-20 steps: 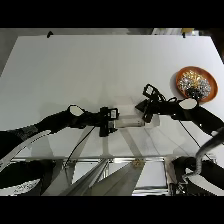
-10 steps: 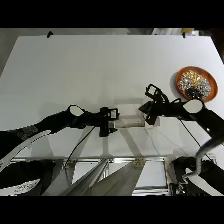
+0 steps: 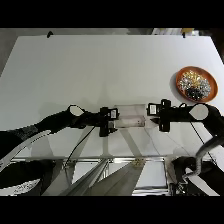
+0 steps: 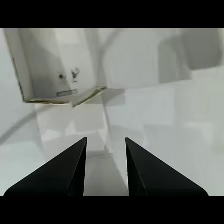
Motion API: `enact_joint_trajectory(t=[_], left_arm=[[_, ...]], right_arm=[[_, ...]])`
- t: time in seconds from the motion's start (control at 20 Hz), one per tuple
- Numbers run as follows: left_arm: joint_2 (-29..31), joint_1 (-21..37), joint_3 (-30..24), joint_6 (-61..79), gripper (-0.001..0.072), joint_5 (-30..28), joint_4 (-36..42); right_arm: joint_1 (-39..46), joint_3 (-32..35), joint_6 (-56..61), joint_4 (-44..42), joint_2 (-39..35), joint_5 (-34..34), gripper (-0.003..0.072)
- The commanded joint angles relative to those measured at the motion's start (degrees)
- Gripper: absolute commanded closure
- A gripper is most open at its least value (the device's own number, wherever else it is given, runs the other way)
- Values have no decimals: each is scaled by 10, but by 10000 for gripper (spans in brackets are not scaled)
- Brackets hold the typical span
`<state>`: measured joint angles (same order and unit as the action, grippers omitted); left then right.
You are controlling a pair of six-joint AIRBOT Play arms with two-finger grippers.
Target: Fold the box and place the chain.
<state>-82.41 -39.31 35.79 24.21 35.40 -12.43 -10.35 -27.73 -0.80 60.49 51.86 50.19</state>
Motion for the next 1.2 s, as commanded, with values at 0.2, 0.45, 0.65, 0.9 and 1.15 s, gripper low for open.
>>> enact_joint_trajectory(t=[0.2, 0.45, 0.65, 0.9, 1.15], left_arm=[[0, 0, 0, 0, 347, 0, 0], [0, 0, 0, 0, 347, 0, 0], [0, 0, 0, 0, 347, 0, 0], [0, 0, 0, 0, 347, 0, 0], [0, 0, 0, 0, 347, 0, 0]], right_arm=[[1, 4, -164, -94, 60, 17, 517], [1, 5, -177, -158, 79, 18, 530], [1, 5, -178, -225, 106, 31, 529], [1, 9, -177, -232, 125, 15, 314], [1, 9, -159, -202, 121, 18, 275]])
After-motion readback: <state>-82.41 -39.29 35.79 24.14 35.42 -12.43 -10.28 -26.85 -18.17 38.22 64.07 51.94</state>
